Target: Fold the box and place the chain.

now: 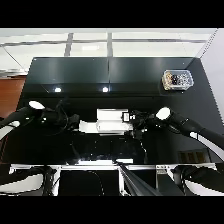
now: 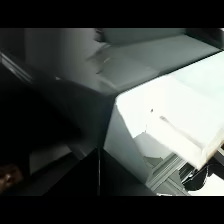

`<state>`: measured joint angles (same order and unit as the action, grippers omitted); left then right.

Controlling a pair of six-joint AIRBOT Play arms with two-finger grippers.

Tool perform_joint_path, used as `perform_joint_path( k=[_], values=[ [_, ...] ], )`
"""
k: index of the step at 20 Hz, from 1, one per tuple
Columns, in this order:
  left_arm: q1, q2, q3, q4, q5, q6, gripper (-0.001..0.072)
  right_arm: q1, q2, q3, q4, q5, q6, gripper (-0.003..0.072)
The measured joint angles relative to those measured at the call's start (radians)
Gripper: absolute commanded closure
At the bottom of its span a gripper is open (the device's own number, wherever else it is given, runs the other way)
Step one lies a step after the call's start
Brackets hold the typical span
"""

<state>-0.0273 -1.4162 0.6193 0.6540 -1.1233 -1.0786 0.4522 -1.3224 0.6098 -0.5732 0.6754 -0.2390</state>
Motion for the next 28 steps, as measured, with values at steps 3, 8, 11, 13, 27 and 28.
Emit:
perform_joint_path(
  k=[3,8,11,13,27,28],
  values=[
    [-0.051,-0.023,0.045,-0.024,-0.029,0.046,0.0579,0.0,0.0,0.0,0.0,0.0,0.0,0.0556],
    [-0.079,-0.034,0.135,-0.063,-0.128,0.087,0.0179,0.0,0.0,0.0,0.0,0.0,0.0,0.0556],
    [-0.123,-0.037,0.171,-0.077,-0.145,0.093,0.0233,0.0,0.0,0.0,0.0,0.0,0.0,0.0556],
    [-0.165,-0.037,0.188,-0.077,-0.139,0.088,0.0305,0.0,0.0,0.0,0.0,0.0,0.0,0.0556],
    [-0.444,-0.039,0.329,0.358,-0.006,-0.426,0.0316,0.0,0.0,0.0,0.0,0.0,0.0,0.0556],
    [-0.464,-0.039,0.335,0.393,-0.002,-0.465,0.0317,0.0,0.0,0.0,0.0,0.0,0.0,0.0556]
  ],
)
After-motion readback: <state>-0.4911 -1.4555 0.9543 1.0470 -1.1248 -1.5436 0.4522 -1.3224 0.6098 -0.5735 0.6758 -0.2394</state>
